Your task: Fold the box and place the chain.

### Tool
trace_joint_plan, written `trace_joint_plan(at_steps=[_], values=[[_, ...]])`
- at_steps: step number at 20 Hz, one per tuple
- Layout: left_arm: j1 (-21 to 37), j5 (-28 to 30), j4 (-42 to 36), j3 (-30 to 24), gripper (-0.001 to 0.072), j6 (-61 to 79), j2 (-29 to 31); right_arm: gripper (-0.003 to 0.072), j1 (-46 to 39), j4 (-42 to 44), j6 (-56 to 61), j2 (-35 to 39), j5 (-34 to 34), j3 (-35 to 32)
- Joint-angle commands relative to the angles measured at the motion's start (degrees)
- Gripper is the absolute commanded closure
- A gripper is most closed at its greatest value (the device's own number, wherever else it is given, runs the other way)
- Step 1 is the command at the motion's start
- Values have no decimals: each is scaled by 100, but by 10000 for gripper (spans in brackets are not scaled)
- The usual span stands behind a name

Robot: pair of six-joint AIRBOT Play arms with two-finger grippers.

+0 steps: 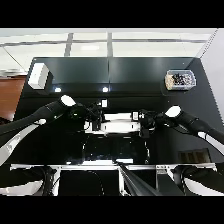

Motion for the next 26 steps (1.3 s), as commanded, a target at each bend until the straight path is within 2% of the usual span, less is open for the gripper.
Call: trace_joint_plan(at_steps=[1, 7, 12, 19, 20, 21, 22, 23, 24, 26], values=[[-2, 15, 0, -2, 681, -4, 0, -22, 101, -188, 87, -44, -61, 2], [-2, 13, 0, -2, 681, -4, 0, -21, 225, -317, 299, -70, -273, 7], [-2, 13, 0, -2, 681, -4, 0, -20, -50, -264, 289, -57, 2, 9], [-2, 13, 0, -2, 681, -4, 0, -20, -57, -260, 289, -57, -20, 11], [-2, 13, 0, -2, 681, -4, 0, 22, -57, -260, 286, -57, -20, 11], [-2, 13, 0, -2, 681, -4, 0, 162, -57, -260, 286, -59, -11, 11], [-2, 13, 0, -2, 680, -4, 0, 210, -57, -260, 286, -59, -11, 11], [2, 0, -4, -2, 631, -9, 2, 211, -57, -258, 289, -59, -15, 11], [9, -4, 0, -2, 440, -122, 20, 211, -57, -258, 289, -59, -17, 11], [114, -17, 120, 2, 148, -896, 216, 211, -57, -247, 299, -57, -39, 11]])
